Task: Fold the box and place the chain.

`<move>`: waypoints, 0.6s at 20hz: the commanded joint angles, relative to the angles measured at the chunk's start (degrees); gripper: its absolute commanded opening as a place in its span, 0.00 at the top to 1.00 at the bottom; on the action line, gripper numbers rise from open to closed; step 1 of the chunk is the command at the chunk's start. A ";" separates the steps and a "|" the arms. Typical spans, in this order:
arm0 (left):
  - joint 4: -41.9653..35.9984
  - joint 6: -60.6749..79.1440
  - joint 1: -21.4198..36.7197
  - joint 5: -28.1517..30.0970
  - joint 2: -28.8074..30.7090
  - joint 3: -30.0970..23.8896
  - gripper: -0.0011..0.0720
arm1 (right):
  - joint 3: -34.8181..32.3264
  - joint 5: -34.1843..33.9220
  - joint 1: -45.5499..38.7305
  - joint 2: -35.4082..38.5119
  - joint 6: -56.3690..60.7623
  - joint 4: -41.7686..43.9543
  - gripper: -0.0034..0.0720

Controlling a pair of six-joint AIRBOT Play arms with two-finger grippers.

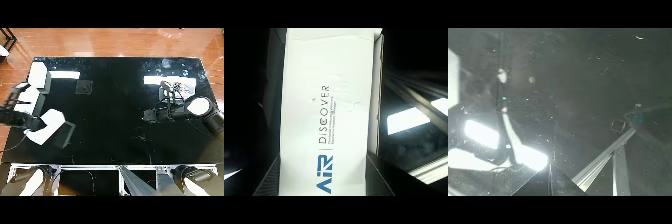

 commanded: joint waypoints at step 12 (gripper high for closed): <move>3.85 12.87 33.57 13.05 -1.77 0.00 0.58 | -0.02 -5.92 4.22 0.02 -1.40 -0.20 0.92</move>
